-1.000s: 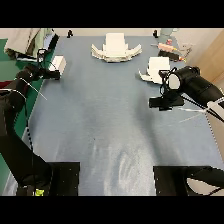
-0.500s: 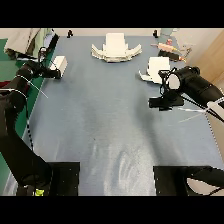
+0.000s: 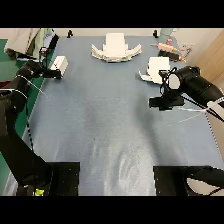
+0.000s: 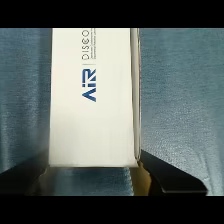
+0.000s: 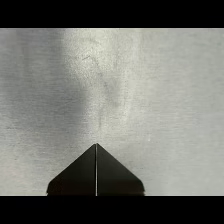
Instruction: Fold the box.
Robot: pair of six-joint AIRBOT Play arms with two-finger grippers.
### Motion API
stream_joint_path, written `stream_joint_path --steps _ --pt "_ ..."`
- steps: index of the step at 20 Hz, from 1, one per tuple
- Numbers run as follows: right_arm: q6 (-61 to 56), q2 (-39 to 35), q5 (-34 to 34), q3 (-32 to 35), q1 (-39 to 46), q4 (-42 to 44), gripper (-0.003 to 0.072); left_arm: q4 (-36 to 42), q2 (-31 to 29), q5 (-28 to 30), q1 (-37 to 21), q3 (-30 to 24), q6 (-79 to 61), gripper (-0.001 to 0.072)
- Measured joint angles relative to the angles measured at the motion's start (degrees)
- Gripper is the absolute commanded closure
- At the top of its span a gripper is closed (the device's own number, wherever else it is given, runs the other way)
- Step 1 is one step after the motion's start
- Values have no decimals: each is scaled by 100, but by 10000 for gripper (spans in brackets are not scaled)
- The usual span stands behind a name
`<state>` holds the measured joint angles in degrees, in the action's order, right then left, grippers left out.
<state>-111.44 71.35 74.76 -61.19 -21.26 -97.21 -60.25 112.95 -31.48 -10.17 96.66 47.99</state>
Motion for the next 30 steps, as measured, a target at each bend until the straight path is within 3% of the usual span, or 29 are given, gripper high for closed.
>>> stream_joint_path --steps 8,11,15,16,17,18,24,27,30 --pt "-2 0 4 0 0 2 684 -33 -103 -149 -33 0 2 12" --pt "-2 0 4 0 0 4 683 -168 -332 -726 -164 0 9 12" --pt "0 0 2 0 -2 4 683 -468 -758 -1941 -341 0 260 14" --pt "0 0 4 0 2 2 683 -553 -870 -2315 -385 0 380 194" --pt "0 0 2 0 2 2 683 -579 -979 -2697 -398 2 505 553" --pt "0 0 2 0 -2 4 683 -610 -1071 -3040 -400 9 619 694" --pt "-2 0 4 0 -4 7 683 -210 -1659 -4704 -168 -17 1056 699" --pt "0 0 2 0 0 4 683 -70 -2310 -4929 254 -323 1198 698" --pt "-2 0 4 0 4 0 684 31 -3259 -4715 809 -988 1338 698"
